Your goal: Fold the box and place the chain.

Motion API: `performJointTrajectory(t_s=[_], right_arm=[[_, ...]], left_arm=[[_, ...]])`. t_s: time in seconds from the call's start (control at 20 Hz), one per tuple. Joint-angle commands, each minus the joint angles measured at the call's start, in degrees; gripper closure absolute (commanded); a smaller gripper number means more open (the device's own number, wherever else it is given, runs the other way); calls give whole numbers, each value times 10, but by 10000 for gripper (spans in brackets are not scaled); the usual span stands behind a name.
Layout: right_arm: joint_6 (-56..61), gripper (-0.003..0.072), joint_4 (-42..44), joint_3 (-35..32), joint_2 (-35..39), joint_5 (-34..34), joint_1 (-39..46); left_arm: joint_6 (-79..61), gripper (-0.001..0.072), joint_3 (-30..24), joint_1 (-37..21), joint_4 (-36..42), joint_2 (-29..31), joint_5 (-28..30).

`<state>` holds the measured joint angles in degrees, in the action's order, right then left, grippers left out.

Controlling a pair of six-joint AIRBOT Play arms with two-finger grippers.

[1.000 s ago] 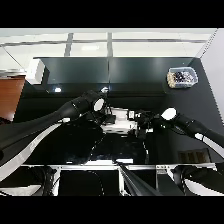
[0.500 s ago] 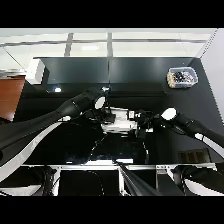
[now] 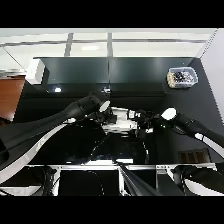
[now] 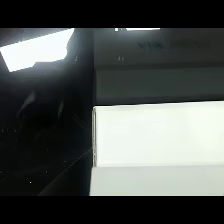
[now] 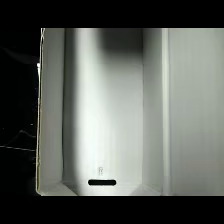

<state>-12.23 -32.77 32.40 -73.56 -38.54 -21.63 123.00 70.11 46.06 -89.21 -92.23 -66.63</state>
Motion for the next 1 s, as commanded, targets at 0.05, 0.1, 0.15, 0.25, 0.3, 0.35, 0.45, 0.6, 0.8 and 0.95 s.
performJointTrajectory(t_s=[0.05, 0.1, 0.15, 0.25, 0.3, 0.35, 0.45, 0.6, 0.8, 0.95], right_arm=[[-2, 517, -1, 0, 0, 0, 0], [-2, 517, -1, 0, 0, 0, 0], [-2, 517, -1, 0, 0, 0, 0], [-2, 517, -1, 0, 0, 0, 0], [-2, 517, -1, 0, 0, 0, 0], [-2, 517, -1, 0, 0, 0, 0], [-2, 517, -1, 0, 0, 0, 0], [-2, 514, -1, 0, 0, -12, 0], [119, -21, -59, 13, 24, -52, 14], [158, -19, -120, 14, 72, -111, 47]], left_arm=[[-4, 681, 0, 2, 2, -2, 3], [-4, 681, 0, 2, 2, -2, 2], [-4, 681, 0, 2, 2, -2, 2], [-4, 681, 0, 2, 8, -2, 2], [-4, 680, 0, 2, 15, -2, 2], [-4, 680, 0, 2, 17, -2, 2], [-4, 681, 0, 2, 19, -2, 2], [-4, 680, 0, 2, 25, -2, 0], [1, 681, 1, 0, 32, -2, -1], [43, 683, 1, 1, 31, -2, 2]])
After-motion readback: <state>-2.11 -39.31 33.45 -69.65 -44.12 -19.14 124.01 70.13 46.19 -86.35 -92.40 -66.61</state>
